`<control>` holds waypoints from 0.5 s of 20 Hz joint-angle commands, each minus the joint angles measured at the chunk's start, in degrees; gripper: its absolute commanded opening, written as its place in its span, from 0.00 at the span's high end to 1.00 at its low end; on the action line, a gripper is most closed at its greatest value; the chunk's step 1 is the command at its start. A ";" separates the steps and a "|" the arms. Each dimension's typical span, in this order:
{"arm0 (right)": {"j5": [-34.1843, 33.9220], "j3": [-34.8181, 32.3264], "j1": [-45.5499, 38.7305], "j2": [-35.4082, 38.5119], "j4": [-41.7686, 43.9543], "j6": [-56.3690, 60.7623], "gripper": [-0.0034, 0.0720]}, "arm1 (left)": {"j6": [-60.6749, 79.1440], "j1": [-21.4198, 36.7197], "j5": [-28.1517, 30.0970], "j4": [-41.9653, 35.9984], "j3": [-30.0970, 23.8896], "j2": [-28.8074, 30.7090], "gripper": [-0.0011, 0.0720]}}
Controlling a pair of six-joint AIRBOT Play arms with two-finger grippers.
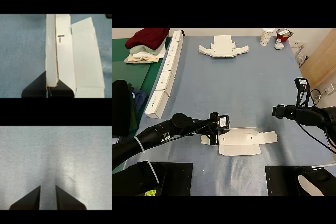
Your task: Fold the box.
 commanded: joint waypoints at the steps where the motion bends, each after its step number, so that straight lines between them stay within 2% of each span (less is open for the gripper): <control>1: -0.07 0.04 0.02 -0.04 0.07 0.00 0.58 | -2.97 -0.22 -1.18 0.35 -0.24 -0.02 0.97; 4: -0.61 0.04 0.02 0.00 2.01 0.00 0.58 | -6.10 -0.20 -1.86 0.35 0.09 0.37 0.97; 10: -0.94 0.04 0.02 0.00 2.12 0.00 0.58 | -8.96 3.58 -8.85 0.35 2.82 0.31 0.97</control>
